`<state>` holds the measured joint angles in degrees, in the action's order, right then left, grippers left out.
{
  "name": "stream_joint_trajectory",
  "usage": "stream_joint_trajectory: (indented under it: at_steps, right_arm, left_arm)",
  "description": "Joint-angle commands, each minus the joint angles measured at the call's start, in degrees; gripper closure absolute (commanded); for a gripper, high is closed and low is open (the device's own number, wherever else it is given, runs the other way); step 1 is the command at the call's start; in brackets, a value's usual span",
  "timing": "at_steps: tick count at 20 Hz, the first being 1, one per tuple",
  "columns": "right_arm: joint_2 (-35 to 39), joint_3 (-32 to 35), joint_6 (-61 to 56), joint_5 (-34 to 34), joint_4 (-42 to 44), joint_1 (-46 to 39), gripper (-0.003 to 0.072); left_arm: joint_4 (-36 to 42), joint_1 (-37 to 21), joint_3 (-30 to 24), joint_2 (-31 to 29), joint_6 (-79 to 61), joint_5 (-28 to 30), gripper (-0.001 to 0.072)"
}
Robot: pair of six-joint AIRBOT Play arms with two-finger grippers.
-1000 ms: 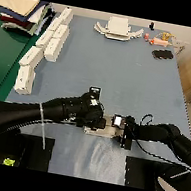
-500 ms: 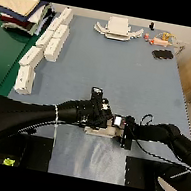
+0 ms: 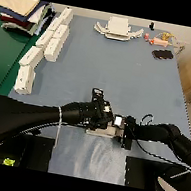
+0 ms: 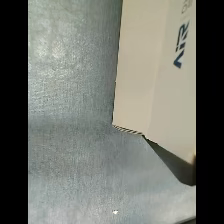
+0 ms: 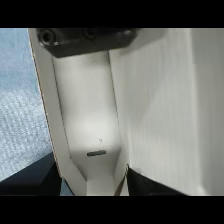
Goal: Fold the box.
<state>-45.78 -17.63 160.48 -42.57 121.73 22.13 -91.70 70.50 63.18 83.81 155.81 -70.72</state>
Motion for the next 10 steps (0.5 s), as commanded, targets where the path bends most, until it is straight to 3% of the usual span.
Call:
stream_joint_trajectory:
  at_steps: [1,6,7,8,9,10]
  right_arm:
    - [0.02,-0.02,0.00,0.07,0.17,0.00,0.0223]
    - [0.02,-0.02,0.00,0.07,0.17,0.00,0.0223]
    - [0.02,-0.02,0.00,0.07,0.17,0.00,0.0223]
    - [0.02,-0.02,0.00,0.07,0.17,0.00,0.0223]
    - [0.02,-0.02,0.00,0.07,0.20,0.00,0.0223]
    - [0.02,-0.02,0.00,0.07,0.20,0.00,0.0223]
  left_arm:
    - [0.15,0.61,-0.02,0.50,0.17,1.29,0.0697]
    - [0.37,0.66,-0.02,0.46,-0.70,1.20,0.0693]
    - [0.37,0.66,-0.02,0.39,-1.05,1.07,0.0612]
    - [0.37,0.63,-0.02,0.35,-0.79,1.01,0.0333]
    - [0.37,0.59,-0.02,0.31,-0.44,0.44,0.0220]
    - [0.37,0.59,-0.02,0.24,-0.44,-0.39,0.0222]
